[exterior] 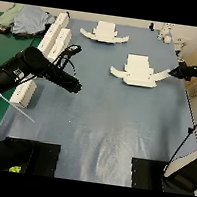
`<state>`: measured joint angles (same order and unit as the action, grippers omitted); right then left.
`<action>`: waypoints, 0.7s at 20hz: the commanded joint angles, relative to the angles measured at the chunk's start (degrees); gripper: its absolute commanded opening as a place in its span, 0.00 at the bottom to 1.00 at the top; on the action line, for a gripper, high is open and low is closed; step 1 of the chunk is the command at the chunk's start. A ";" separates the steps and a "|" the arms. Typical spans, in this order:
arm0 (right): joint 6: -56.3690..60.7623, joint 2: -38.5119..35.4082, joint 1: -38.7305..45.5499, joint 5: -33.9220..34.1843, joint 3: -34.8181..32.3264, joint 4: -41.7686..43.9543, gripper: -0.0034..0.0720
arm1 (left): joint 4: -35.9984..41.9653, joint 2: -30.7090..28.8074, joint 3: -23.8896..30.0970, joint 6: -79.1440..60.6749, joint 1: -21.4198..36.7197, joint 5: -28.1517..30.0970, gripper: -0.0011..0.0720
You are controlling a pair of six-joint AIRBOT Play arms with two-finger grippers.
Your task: Fold the box.
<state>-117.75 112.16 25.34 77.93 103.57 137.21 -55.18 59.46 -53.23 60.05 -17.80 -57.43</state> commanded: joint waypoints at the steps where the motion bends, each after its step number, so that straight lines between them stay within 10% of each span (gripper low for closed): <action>1: -1.51 -11.04 -3.04 -1.79 -14.97 0.11 0.04 | -0.02 -0.02 0.04 -0.02 -0.04 0.02 0.03; 14: 5.73 -62.82 -13.92 -11.96 -77.22 -0.07 0.04 | 0.09 -0.02 0.04 -0.02 -0.04 0.04 0.03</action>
